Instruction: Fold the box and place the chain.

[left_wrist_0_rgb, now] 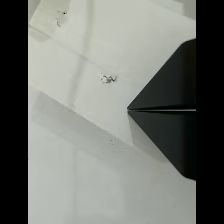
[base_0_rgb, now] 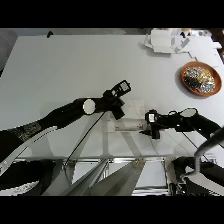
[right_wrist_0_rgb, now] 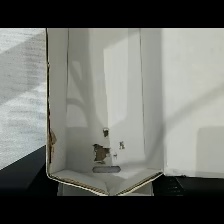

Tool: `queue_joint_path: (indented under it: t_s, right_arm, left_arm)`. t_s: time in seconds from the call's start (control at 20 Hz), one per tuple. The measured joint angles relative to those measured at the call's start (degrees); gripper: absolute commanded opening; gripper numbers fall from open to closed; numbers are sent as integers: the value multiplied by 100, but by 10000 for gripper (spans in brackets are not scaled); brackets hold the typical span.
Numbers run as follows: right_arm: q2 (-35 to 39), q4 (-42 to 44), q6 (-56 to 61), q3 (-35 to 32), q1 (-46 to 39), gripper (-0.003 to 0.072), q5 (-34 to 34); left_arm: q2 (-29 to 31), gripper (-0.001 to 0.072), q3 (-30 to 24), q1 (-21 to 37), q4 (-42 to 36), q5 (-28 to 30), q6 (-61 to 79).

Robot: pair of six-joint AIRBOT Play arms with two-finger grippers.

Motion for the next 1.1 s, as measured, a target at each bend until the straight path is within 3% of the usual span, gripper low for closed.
queue_joint_path:
  t_s: [0.2, 0.4, 0.6, 1.1]
  right_arm:
    - [0, -2, 0, 0, 0, 397, 0]
    - [0, -2, 0, 0, 0, 397, 0]
    - [0, -2, 0, 0, 0, 397, 2]
    - [0, -2, 2, 0, 0, 397, 4]
  left_arm:
    - [389, 7, 0, 118, 352, -492, -7]
    - [1038, 6, 0, 249, 1200, -1755, -31]
    - [1185, 6, -74, 293, 1738, -2765, -33]
    - [310, 9, -345, 308, 1670, -3042, 319]
